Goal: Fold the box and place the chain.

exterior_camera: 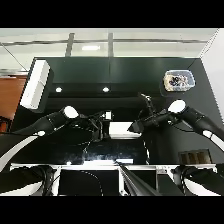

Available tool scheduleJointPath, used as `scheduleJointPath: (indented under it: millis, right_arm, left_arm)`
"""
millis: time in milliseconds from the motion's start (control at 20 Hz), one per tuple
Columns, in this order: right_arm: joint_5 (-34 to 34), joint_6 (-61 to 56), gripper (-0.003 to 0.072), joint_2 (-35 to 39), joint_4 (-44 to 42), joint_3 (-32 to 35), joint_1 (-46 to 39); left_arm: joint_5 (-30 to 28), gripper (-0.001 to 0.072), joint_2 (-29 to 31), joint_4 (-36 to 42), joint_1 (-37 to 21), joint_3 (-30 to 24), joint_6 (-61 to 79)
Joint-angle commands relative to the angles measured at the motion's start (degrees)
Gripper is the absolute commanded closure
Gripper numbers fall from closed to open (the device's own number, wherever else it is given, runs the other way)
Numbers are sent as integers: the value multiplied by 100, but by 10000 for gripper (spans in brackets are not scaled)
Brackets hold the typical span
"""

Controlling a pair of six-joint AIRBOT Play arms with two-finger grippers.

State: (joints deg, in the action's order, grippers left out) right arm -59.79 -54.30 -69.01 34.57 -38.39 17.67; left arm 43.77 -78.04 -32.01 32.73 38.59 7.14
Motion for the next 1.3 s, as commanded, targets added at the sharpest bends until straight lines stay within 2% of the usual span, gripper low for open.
scheduleJointPath:
  millis: [0, 200, 300, 450, 650, 900, 1250]
  right_arm:
    - [-793, 11, 676, 614, -127, -343, -302]
    - [-1829, -131, 676, 1683, -127, -638, -1445]
    - [-2258, -146, 676, 2020, 166, -638, -2098]
    - [-2194, -173, 676, 2173, 671, -636, -2769]
    - [-1558, -166, 676, 2173, 599, -636, -2944]
    - [-1537, -138, 676, 2173, 798, -636, -2946]
    - [-1534, -118, 675, 2173, 920, -636, -2970]
  left_arm:
    - [39, 1, 223, -111, -15, 2, -13]
    - [96, 1, 892, -855, -39, 2, -835]
    - [367, 1, 1287, -1110, -33, 2, -1353]
    - [278, 1, 1545, -1080, 42, 52, -2092]
    - [-621, 1, 896, -809, 717, 695, -2262]
    - [-645, 2, -310, -802, 1331, 1856, -2627]
    - [-463, 1, -649, -807, 1432, 2002, -2839]
